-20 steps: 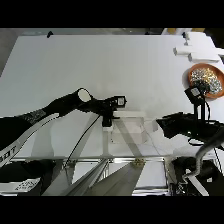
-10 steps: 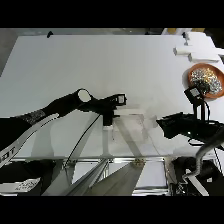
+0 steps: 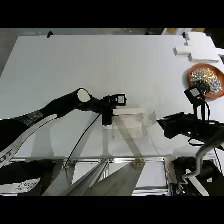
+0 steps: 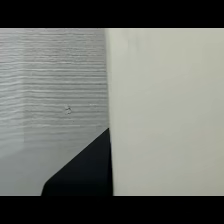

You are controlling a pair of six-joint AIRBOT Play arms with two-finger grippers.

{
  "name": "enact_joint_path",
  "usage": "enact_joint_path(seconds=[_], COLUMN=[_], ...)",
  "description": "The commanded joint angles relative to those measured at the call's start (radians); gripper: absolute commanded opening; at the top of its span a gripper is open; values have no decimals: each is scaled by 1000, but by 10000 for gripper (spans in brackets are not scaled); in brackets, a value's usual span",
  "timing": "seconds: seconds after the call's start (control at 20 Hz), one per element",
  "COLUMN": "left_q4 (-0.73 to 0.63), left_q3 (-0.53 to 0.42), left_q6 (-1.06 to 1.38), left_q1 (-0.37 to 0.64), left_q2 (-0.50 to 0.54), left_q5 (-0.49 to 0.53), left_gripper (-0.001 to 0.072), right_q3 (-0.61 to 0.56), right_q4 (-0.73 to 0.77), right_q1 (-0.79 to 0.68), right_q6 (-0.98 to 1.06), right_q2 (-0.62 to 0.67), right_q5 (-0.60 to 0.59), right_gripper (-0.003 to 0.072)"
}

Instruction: Fold the box and place the chain.

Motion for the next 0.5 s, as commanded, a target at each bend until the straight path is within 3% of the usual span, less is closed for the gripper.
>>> enact_joint_path(seconds=[0.0,0.45], left_q4=[9,8], left_q3=[0,0], left_q6=[0,0], left_q1=[-4,-4], left_q2=[-6,-16], left_q5=[-5,-10], left_gripper=[5,7], right_q3=[1,1], right_q4=[0,0], right_q1=[1,1], right_q6=[0,0], right_q2=[1,1], right_q5=[1,3], right_gripper=[356,356])
